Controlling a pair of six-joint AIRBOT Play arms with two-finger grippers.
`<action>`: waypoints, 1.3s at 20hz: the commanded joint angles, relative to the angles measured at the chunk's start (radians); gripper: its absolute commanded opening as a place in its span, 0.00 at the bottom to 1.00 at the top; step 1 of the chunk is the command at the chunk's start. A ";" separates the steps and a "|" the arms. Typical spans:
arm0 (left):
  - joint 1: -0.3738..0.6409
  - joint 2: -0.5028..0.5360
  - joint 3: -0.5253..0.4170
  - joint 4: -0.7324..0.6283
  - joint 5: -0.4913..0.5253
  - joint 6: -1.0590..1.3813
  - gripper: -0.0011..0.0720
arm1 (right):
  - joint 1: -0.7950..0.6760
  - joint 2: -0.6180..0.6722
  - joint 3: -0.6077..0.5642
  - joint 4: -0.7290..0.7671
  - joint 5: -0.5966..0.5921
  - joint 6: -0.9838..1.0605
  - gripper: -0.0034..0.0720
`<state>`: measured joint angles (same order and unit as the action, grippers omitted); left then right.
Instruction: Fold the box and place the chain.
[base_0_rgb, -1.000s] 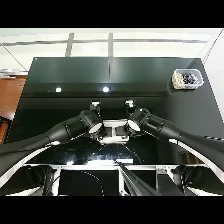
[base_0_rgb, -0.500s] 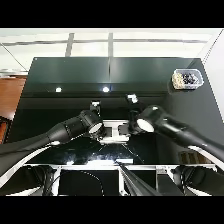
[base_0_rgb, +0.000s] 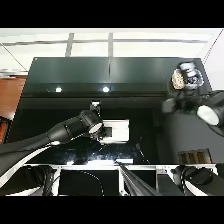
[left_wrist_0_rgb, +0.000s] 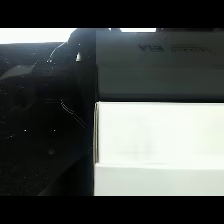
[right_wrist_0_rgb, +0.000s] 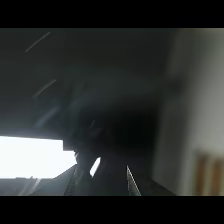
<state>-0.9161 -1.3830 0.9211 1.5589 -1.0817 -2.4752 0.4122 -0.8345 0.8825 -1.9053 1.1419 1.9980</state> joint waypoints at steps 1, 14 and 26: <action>0.001 0.000 0.000 0.000 -0.002 0.000 0.06 | -0.277 -0.018 -0.055 -0.137 -0.360 -0.023 0.98; 0.001 -0.001 0.000 0.004 0.000 0.000 0.06 | -0.689 -1.043 1.004 0.679 0.073 0.115 0.90; 0.001 -0.003 0.000 0.004 -0.001 0.000 0.06 | -0.695 -1.114 1.006 0.618 0.128 0.142 0.81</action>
<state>-0.9157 -1.3853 0.9215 1.5623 -1.0840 -2.4752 -0.2813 -1.9366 1.8847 -1.2541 1.2404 2.1365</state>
